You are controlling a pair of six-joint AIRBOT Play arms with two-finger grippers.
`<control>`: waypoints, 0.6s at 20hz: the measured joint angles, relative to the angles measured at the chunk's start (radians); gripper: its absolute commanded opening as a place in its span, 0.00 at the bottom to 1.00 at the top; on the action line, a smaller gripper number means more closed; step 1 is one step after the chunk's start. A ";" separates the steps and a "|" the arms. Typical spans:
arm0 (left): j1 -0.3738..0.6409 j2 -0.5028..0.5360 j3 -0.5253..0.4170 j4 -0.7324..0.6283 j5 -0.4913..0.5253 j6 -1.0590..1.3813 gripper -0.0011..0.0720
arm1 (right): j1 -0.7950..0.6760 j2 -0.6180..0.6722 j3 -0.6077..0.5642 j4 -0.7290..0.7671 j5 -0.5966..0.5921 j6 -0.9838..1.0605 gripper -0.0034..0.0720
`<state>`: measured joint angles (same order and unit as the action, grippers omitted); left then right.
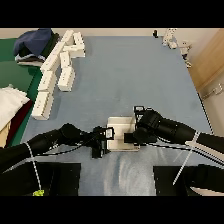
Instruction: Fold the box.
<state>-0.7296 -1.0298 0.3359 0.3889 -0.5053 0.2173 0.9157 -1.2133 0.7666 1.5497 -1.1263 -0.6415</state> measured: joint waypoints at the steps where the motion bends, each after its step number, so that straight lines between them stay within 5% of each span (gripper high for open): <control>1: 0.000 0.000 0.000 0.000 0.000 0.000 0.67 | 0.000 0.000 0.000 -0.002 0.000 0.001 0.05; 2: 0.000 0.000 0.000 0.000 0.000 0.000 0.67 | 0.000 0.000 0.000 -0.002 0.000 0.000 0.18; 3: 0.000 0.000 0.000 0.000 0.000 0.000 0.67 | 0.000 0.000 0.002 -0.002 -0.001 -0.002 0.48; 4: 0.000 0.000 0.000 0.000 0.000 0.000 0.67 | 0.000 -0.001 0.006 0.000 0.000 -0.006 0.65; 12: 0.000 0.000 0.000 0.000 0.000 0.000 0.67 | 0.000 0.059 0.102 -0.045 -0.154 -0.047 0.61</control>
<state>-0.7296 -1.0298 0.3359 0.3889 -0.5053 0.2173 0.9161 -1.1542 0.8684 1.5051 -1.2808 -0.6888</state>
